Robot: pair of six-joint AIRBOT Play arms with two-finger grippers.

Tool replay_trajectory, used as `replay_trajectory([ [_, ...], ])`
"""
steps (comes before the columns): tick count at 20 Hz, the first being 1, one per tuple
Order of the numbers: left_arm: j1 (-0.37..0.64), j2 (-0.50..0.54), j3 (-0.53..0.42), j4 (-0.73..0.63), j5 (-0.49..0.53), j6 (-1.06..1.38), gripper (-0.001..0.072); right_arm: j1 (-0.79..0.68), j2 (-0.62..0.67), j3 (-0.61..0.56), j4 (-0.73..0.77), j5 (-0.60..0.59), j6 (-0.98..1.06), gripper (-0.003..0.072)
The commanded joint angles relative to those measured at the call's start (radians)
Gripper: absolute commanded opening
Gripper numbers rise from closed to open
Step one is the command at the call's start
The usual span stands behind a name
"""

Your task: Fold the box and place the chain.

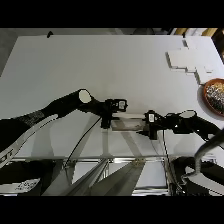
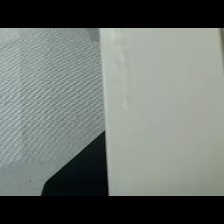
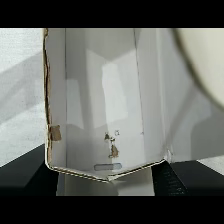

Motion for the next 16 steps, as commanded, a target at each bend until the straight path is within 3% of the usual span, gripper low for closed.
replay_trajectory([
  [1,0.000,0.000,0.000,0.000,0.001,0.000,0.0009,0.000,0.000,0.000,-0.003,0.002,0.000,0.0549],
  [13,0.000,0.002,0.000,-0.002,0.000,-0.004,0.0009,0.000,0.000,0.000,-0.003,0.002,0.000,0.0549],
  [14,0.001,0.004,0.000,0.000,-0.010,-0.008,0.0035,0.000,0.000,0.000,-0.003,0.002,0.000,0.0549],
  [16,0.002,0.018,0.000,0.006,-0.026,-0.012,0.0277,0.000,0.000,0.000,-0.003,0.002,0.000,0.0549],
])
